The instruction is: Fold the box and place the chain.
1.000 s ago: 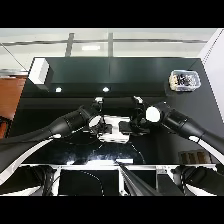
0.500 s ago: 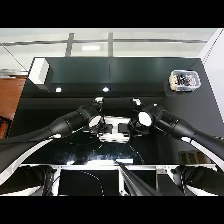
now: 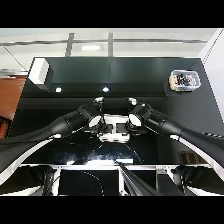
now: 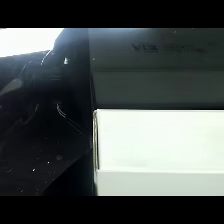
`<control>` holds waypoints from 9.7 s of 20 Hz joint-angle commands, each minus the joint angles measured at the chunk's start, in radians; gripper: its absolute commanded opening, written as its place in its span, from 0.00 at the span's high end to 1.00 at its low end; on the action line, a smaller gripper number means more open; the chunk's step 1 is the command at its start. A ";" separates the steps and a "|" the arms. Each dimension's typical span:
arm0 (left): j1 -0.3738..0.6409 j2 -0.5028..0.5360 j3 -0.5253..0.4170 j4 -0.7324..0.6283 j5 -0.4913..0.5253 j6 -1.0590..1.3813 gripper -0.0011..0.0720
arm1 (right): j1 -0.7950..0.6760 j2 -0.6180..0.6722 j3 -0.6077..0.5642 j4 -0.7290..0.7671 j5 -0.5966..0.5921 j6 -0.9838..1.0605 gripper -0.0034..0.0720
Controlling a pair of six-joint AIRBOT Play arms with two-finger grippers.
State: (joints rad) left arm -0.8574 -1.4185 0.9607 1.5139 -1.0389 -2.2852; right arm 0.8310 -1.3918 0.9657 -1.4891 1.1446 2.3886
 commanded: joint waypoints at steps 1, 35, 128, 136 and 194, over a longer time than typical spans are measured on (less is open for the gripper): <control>0.000 0.000 0.000 -0.001 0.008 -0.001 0.95 | 0.017 -0.027 0.007 -0.019 0.020 0.034 0.57; 0.000 0.000 0.000 -0.008 0.009 -0.001 0.95 | 0.015 -0.016 0.032 -0.035 0.026 0.037 0.41; 0.000 0.000 0.000 -0.012 0.010 0.000 0.95 | -0.409 0.507 0.186 0.624 0.229 -0.969 0.91; 0.000 0.000 0.000 -0.012 0.011 0.000 0.95 | -0.277 0.491 0.070 0.620 0.076 -0.968 0.90; 0.736 0.388 -0.523 -1.089 0.014 2.731 0.01 | -0.608 0.546 -0.043 0.254 0.055 -0.874 0.30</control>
State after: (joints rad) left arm -0.0643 -0.9459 0.4381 0.4789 -1.0779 0.0887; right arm 0.2226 -0.8459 0.9222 -1.2205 1.2007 1.4929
